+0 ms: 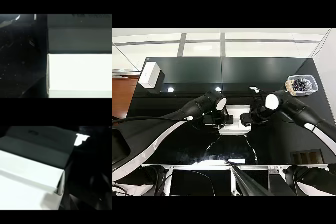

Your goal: Fold the box and place the chain.

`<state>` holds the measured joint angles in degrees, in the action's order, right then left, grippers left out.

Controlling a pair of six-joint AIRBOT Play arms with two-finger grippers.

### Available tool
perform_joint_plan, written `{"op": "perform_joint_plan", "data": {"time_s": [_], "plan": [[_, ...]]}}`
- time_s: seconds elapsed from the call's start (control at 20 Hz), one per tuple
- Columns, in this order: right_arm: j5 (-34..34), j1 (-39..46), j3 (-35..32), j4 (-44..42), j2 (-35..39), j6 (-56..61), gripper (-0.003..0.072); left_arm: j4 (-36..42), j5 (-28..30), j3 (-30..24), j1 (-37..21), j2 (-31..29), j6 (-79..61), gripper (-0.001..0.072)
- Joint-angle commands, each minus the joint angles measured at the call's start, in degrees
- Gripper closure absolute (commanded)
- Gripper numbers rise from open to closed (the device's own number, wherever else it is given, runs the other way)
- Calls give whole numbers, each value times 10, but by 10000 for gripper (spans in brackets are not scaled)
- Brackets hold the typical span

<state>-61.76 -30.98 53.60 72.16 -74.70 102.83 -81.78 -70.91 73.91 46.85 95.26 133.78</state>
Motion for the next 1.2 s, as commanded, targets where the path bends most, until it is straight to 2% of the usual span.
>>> {"op": "perform_joint_plan", "data": {"time_s": [0.0, 0.15, 0.2, 0.25, 1.15], "plan": [[-30, -42, 38, 66, -24, 103, 197, 0, 0, 1, 0, 0, 0, 680], [-46, -52, 43, 88, -27, 188, 200, 0, -1, 1, 0, 0, 0, 680], [-54, -52, 43, 87, -27, 200, 348, 0, 0, 1, 0, 0, 0, 680], [-57, -52, 43, 87, -27, 208, 381, 0, 0, 1, 0, 0, -1, 680], [-45, -53, 43, 72, -67, 206, 379, 0, 0, 1, 0, 0, -1, 680]]}}
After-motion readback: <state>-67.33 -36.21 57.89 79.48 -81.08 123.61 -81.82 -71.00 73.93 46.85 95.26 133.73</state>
